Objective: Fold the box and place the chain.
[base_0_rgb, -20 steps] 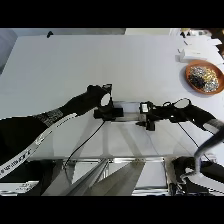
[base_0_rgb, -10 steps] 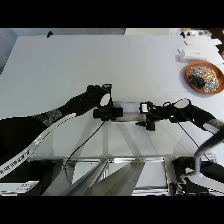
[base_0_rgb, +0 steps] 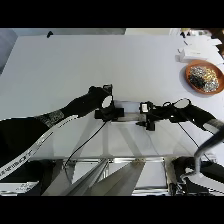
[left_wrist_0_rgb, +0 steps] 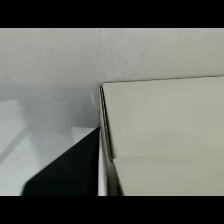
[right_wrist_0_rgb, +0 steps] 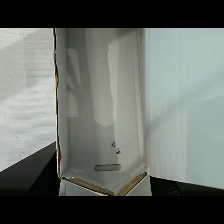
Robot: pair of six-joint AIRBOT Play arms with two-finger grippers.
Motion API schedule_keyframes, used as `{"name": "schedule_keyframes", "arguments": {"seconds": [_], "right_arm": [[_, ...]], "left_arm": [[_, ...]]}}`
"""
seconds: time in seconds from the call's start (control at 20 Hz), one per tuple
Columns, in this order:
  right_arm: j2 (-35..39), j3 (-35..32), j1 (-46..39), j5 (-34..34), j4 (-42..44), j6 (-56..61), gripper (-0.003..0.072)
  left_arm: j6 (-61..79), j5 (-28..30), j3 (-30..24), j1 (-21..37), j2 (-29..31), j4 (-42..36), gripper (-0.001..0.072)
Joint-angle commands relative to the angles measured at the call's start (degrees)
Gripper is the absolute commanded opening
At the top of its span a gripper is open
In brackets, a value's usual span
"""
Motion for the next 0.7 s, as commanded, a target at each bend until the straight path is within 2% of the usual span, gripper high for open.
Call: {"name": "schedule_keyframes", "arguments": {"seconds": [0.0, 0.2, 0.3, 0.35, 0.4, 0.45, 0.5, 0.65], "right_arm": [[0.02, 0.00, 0.02, 0.00, 0.07, 0.04, 0.0397], [0.02, 0.00, 0.02, 0.00, 0.07, 0.04, 0.0397], [0.02, 0.00, 0.02, 0.00, 0.07, 0.04, 0.0397], [0.02, 0.00, 0.02, 0.00, 0.07, 0.04, 0.0397], [0.02, 0.00, 0.02, 0.00, 0.07, 0.04, 0.0397], [0.02, 0.00, 0.02, 0.00, 0.07, 0.04, 0.0397], [0.02, 0.00, 0.02, 0.00, 0.07, 0.04, 0.0397], [0.02, 0.00, 0.02, 0.00, 0.07, 0.04, 0.0397]], "left_arm": [[-1.09, 0.13, 0.02, -0.39, -0.20, -0.26, 0.0006], [-1.01, -0.85, 0.02, -0.33, 0.07, -0.57, 0.0007], [-0.96, -1.62, 0.02, -0.13, 0.57, -0.61, 0.0066], [-0.87, -2.54, 0.02, 0.24, 1.07, -0.68, 0.0190], [0.04, -3.43, 0.02, 0.74, 1.86, -0.70, 0.0363], [1.88, -4.17, 0.02, 1.42, 2.89, -0.70, 0.0467], [3.74, -5.09, 0.02, 2.29, 4.28, -0.74, 0.0533], [10.08, -6.21, 0.02, 5.46, 9.55, -0.74, 0.0536]]}}
